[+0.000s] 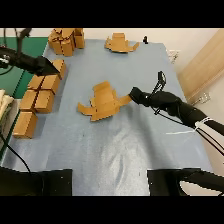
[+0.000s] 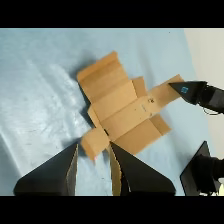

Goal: Fold the box.

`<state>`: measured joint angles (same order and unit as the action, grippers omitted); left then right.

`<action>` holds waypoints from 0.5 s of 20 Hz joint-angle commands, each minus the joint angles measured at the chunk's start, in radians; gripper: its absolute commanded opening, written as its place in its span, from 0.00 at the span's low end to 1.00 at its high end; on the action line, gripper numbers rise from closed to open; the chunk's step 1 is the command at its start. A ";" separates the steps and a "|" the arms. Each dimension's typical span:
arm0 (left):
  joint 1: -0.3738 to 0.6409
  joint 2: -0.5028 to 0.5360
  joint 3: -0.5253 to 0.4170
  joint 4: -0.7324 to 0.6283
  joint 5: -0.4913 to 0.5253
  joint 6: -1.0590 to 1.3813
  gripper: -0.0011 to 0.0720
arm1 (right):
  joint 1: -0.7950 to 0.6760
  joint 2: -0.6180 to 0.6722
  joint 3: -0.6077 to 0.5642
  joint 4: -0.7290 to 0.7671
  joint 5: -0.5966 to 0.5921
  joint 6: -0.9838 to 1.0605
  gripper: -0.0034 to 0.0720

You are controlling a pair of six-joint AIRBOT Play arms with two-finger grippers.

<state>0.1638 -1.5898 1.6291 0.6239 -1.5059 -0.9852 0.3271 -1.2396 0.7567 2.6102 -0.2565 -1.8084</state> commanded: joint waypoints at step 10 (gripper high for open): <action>-0.268 -0.216 -0.047 -0.007 0.248 0.016 0.97 | 0.129 0.014 -0.048 -0.172 0.223 0.016 0.05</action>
<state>-0.0475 -1.7283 1.5829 0.6239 -1.3193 -0.9710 0.4480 -1.2327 0.7105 2.5065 -0.0513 -1.7908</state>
